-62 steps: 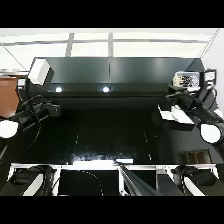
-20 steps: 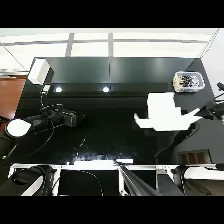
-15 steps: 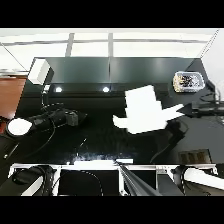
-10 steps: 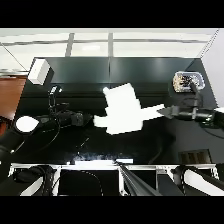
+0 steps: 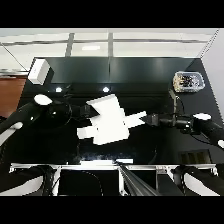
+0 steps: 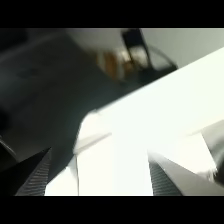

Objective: Fold the box and place the chain.

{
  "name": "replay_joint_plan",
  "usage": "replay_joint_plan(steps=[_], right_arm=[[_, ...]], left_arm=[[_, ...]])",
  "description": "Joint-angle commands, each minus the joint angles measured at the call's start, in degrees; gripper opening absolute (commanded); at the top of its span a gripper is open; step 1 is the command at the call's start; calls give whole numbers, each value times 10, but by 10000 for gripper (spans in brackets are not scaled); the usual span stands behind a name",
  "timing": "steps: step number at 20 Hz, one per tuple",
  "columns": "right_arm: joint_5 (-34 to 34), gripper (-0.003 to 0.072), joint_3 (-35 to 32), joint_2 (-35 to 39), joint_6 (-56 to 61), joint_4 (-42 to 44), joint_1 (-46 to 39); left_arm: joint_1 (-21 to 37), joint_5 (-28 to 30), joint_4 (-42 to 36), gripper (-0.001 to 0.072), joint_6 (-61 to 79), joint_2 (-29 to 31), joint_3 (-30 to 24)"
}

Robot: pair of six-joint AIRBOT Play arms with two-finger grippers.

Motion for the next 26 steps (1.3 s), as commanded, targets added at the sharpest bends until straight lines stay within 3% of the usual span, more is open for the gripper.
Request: replay_joint_plan(steps=[1, 5, 9, 10, 14, 18, 19, 20, 21, 22, 23, 24, 26], right_arm=[[-9, 19, -2, 1, -3, 4, 11], [-3, 19, -2, 1, -3, 4, 11], [10, 19, -2, 1, -3, -3, 11], [13, 19, -2, 1, -3, -11, 11], [17, 19, -2, 1, -2, -35, 11], [11, 22, -2, 1, -3, -35, -2], [12, 105, 1, 1, -3, -40, -10], [16, 373, 6, 1, -2, -48, -22], [31, 457, 16, 2, -2, -58, -35], [61, 454, 32, 2, 0, -73, -52], [101, 391, 53, 2, 22, -84, -69], [151, 260, 74, 2, 30, -95, -81], [235, 221, 113, 2, 30, -118, -91]], left_arm=[[10, -146, -18, 685, 127, -93, 58], [10, -216, -2, 563, 178, -162, 110], [11, -287, 5, 346, 217, -223, 169], [11, -301, 5, 336, 218, -236, 183], [11, -344, 30, 36, 233, -266, 225], [11, -365, 60, 27, 240, -262, 246], [10, -359, 60, 26, 240, -257, 246], [9, -352, 61, 26, 240, -248, 246], [4, -346, 61, 25, 240, -237, 246], [-3, -339, 61, 25, 240, -223, 245], [-14, -328, 61, 25, 237, -203, 241], [-29, -307, 61, 24, 243, -179, 232], [-73, -228, 63, 24, 291, -119, 201]])
